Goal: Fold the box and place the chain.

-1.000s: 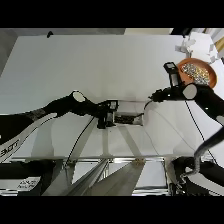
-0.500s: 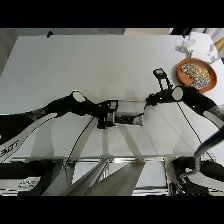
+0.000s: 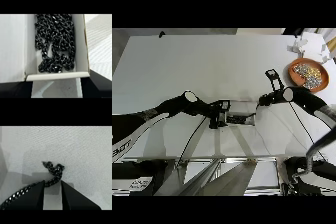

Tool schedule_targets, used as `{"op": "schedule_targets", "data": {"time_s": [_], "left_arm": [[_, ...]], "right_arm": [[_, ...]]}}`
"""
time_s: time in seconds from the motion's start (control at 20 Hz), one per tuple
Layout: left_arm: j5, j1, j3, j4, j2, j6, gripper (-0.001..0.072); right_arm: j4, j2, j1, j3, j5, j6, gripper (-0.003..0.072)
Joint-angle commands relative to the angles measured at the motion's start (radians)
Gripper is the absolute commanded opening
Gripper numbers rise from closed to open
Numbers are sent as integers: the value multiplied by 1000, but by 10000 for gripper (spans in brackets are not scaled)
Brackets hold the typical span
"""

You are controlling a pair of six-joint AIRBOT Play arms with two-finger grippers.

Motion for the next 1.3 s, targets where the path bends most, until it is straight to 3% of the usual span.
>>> {"op": "schedule_targets", "data": {"time_s": [0.0,0.1,0.15,0.35,0.7,0.9,1.05,1.25], "left_arm": [[0,0,0,0,1,0,210],[0,0,0,0,1,0,210],[0,0,0,0,1,0,210],[0,0,0,0,1,0,210],[0,0,0,0,1,0,210],[0,0,0,0,1,0,210],[0,0,0,0,1,0,210],[0,0,0,0,1,0,210]], "right_arm": [[-6,-31,0,0,19,5,195],[-7,-34,0,0,41,3,43],[-7,-23,0,0,47,2,21],[-8,81,1,0,75,-8,21],[20,362,2,-3,302,-8,21],[86,565,105,-5,428,-8,21],[217,672,241,-22,406,-7,20],[307,681,394,-74,203,-3,20]]}}
